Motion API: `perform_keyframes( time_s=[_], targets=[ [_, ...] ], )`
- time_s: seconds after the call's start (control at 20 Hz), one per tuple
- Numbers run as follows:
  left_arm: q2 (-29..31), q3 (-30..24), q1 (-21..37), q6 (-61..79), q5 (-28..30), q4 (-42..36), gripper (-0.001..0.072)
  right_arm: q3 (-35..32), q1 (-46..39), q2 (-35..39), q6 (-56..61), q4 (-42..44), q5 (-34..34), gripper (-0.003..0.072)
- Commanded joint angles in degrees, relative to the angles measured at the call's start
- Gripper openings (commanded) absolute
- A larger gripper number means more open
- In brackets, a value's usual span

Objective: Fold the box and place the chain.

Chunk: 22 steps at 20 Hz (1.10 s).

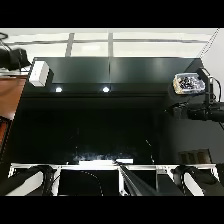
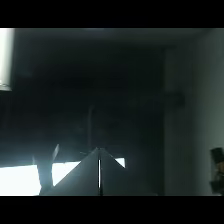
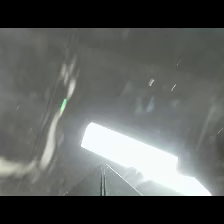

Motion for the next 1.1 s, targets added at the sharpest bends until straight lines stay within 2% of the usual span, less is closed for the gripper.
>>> perform_keyframes(
  time_s=[0.0,0.1,0.15,0.25,0.35,1.05],
  targets=[
    [21.3,-29.0,-8.1,0.5,18.8,-0.8,0.0028,-1.6,3.1,2.3,-2.5,-1.5,-13.2,0.0008],
    [28.8,-41.0,-9.9,0.2,23.5,-0.7,0.0028,-5.7,5.6,2.3,-6.7,-1.5,-23.0,0.0009],
    [31.2,-45.0,-9.8,0.2,24.0,-0.7,0.0028,-8.3,6.9,2.3,-11.3,-1.4,-27.2,0.0009],
    [33.8,-48.6,-9.5,0.2,23.9,-0.3,0.0029,-11.9,7.6,2.3,-11.9,-1.1,-32.1,0.0012],
    [34.8,-48.9,-9.3,0.2,23.4,1.3,0.0029,-12.2,7.6,2.3,-11.4,-1.1,-32.0,0.0014],
    [34.8,-48.9,-9.4,0.2,22.6,-0.6,0.0029,-12.2,7.6,2.3,-11.4,-1.1,-31.9,0.0015]
  ],
)
